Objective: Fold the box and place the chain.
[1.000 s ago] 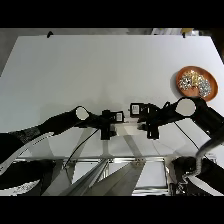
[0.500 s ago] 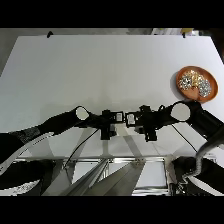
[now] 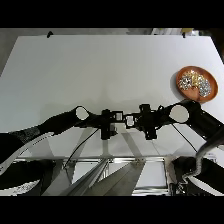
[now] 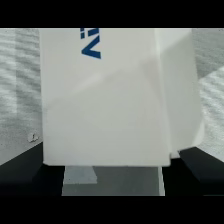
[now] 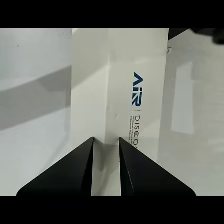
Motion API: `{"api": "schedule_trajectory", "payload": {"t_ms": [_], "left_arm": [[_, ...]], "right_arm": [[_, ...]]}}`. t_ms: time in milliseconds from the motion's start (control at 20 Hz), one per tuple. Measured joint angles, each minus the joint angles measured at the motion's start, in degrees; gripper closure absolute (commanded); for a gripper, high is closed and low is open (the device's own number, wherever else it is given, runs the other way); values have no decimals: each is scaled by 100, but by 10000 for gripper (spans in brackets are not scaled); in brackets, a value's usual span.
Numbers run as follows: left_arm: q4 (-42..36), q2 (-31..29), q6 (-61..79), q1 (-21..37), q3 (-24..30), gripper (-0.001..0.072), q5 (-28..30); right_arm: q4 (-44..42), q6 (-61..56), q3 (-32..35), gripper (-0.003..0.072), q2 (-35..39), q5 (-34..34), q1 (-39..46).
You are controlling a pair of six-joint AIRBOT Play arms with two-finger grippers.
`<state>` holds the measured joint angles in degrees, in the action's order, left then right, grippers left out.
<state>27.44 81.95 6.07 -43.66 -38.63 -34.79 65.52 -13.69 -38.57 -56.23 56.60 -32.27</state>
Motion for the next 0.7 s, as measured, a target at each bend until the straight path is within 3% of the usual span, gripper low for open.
{"api": "schedule_trajectory", "payload": {"t_ms": [100,150,200,700], "left_arm": [[0,0,2,2,0,498,-2],[0,0,2,2,0,498,-2],[2,0,7,2,0,498,-2],[-4,0,0,4,0,498,-2]], "right_arm": [[9,2,0,543,28,-31,0],[11,2,0,602,59,-42,0],[13,2,0,615,94,-74,0],[9,4,13,608,118,-420,0]]}}
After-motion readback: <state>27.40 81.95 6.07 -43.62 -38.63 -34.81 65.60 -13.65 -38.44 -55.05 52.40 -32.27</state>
